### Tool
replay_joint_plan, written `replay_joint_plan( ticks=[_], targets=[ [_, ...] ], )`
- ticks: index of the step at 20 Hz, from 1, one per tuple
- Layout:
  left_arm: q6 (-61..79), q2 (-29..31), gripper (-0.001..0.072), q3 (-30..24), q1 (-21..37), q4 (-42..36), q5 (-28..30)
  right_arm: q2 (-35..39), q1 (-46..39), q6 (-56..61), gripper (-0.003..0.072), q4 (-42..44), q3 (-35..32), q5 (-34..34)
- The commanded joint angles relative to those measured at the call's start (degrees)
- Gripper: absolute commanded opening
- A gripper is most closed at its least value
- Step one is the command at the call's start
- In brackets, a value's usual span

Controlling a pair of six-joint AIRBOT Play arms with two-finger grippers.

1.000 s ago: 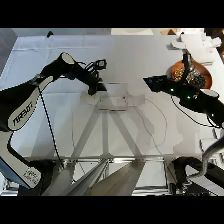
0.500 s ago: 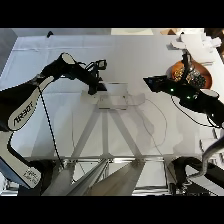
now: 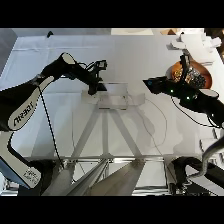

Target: Fold the box and place the chain.

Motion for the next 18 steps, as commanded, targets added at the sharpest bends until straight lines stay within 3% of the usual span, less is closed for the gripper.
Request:
replay_joint_plan(
  ticks=[1, 4, 6, 8, 11, 15, 18],
  targets=[
    [0.0, 0.0, 0.0012, 0.0, 0.0, 0.7, -0.1, 0.0, 0.0, -0.1, 0.0402, 0.0, 0.2, 4.9],
    [0.0, 0.0, 0.0012, 0.0, 0.0, 0.7, -0.1, 0.1, 0.0, -6.0, 0.0432, -0.3, 0.5, 16.2],
    [0.0, 0.0, 0.0012, 0.0, 0.0, 0.7, -0.1, 0.1, 0.0, -13.0, 0.0582, -1.2, 0.5, 21.2],
    [-0.1, 0.0, 0.0012, 0.0, 0.0, 0.7, -0.1, 0.1, 0.0, -17.1, 0.0653, -4.1, 0.5, 23.6],
    [-0.1, 0.0, 0.0012, 0.0, 0.0, 0.7, -0.1, 0.0, 0.0, -22.4, 0.0663, -10.9, 0.5, 23.5],
    [0.0, 0.0, 0.0012, 0.0, 0.0, 0.7, -0.1, 0.0, 0.0, -41.3, 0.0663, -16.1, 0.5, 22.6],
    [-0.1, 0.0, 0.0012, 0.0, 0.0, 0.7, -0.1, -0.6, 0.0, -45.1, 0.0671, -17.8, 0.5, 18.5]
  ],
)
